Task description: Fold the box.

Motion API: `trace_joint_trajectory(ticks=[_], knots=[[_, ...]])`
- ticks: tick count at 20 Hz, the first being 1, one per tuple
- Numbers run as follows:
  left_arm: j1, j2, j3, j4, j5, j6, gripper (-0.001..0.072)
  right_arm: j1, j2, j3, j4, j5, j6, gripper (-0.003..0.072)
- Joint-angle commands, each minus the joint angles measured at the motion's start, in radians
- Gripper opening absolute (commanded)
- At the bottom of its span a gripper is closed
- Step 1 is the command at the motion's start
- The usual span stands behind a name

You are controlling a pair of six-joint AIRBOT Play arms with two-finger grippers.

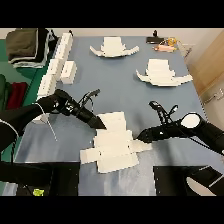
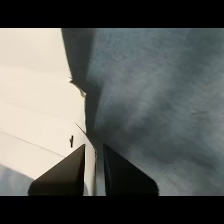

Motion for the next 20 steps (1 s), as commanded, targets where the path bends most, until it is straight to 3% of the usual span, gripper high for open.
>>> trace_joint_trajectory(ticks=[1,5,9,12,17,20], knots=[[0.000,0.000,0.021,-0.008,-0.045,0.011,0.0016,-0.001,0.001,0.037,-0.254,0.001,0.095,0.0176],[-0.003,0.021,0.080,-0.031,-0.015,0.154,0.0013,-0.001,0.001,0.113,-0.501,0.018,0.237,0.0181],[-0.024,0.127,0.075,-0.052,0.152,0.246,0.0011,-0.002,0.001,0.192,-0.566,0.023,0.380,0.0181],[-0.100,0.222,0.029,-0.051,0.279,0.330,0.0010,-0.002,0.001,0.253,-0.631,0.023,0.532,0.0181],[-0.287,0.356,-0.096,-0.051,0.562,0.522,0.0011,-0.002,0.001,0.282,-0.643,0.010,0.597,0.0181],[-0.353,0.368,-0.143,-0.050,0.626,0.551,0.0010,-0.002,0.001,0.282,-0.644,0.004,0.617,0.0181]])
